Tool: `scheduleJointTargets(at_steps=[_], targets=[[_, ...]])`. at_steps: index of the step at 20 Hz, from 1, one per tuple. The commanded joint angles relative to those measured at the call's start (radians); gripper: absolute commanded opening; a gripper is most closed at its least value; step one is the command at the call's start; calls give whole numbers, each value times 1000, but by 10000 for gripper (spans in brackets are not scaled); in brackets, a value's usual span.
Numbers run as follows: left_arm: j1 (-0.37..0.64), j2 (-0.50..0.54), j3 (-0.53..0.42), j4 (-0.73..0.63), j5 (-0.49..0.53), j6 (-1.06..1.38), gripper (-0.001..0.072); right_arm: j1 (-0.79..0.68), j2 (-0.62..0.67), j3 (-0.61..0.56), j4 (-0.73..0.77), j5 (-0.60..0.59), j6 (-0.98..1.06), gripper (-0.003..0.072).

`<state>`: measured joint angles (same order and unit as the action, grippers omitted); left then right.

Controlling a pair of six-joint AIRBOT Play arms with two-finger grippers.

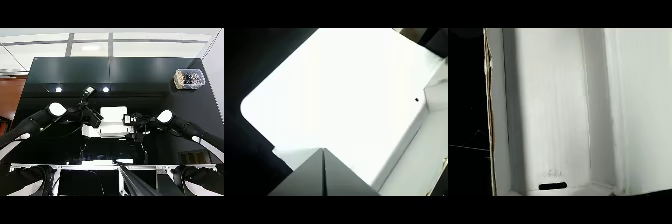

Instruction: Fold the box and place the chain.

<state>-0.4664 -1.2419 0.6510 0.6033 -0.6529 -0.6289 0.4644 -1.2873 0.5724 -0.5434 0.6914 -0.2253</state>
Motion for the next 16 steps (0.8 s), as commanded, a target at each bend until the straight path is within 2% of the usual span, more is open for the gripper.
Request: scheduleJointTargets(at_steps=[1,3,5,8,10,12,13,14,16], targets=[[2,-34,11,11,-31,-4,25,1,0,0,0,0,0,254],[21,-32,52,13,-93,-13,25,1,0,0,0,0,0,254],[45,-19,119,49,-232,-97,25,1,0,0,0,0,0,254],[82,73,150,277,-343,-341,24,1,0,0,0,0,0,254],[142,178,103,328,-361,-356,25,1,0,0,0,0,0,254],[214,291,8,264,-302,-298,25,1,0,0,0,1,0,254],[241,335,-53,179,-289,-197,28,1,0,0,0,2,0,254],[255,356,-94,129,-321,-48,28,1,0,0,0,2,0,254],[251,352,-126,109,-383,180,34,1,0,0,0,2,0,254]])
